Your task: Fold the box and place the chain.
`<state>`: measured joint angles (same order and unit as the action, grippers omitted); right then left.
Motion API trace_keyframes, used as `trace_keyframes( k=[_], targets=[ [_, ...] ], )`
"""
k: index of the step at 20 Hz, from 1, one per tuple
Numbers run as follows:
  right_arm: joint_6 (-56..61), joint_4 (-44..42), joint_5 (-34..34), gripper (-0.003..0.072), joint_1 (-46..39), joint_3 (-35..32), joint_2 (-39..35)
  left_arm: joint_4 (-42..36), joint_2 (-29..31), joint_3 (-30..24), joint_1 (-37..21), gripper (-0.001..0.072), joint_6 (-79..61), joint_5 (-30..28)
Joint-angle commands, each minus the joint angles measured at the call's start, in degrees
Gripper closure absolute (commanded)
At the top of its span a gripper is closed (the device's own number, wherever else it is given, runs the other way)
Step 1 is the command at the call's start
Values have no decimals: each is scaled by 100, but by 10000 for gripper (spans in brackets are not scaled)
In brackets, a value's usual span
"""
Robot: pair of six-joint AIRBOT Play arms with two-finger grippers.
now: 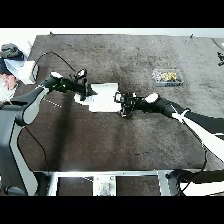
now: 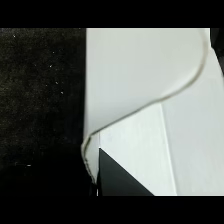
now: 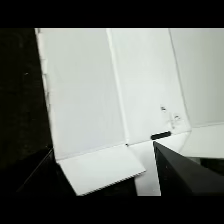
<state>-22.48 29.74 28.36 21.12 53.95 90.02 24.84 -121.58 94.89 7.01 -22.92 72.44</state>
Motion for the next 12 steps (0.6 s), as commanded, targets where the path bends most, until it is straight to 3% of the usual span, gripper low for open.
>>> trace_keyframes(
  k=[1, 9, 12],
  targets=[
    [302, 35, -142, 21, -7, 236, 17, 0, 2, -2, 4, 699, 0, -2],
    [409, 37, 627, 20, -562, 763, 31, 0, 2, -2, 2, 699, 0, -2],
    [483, 280, 1139, 20, -595, 1279, 376, 2, 2, -2, 2, 699, 0, -2]
  ],
)
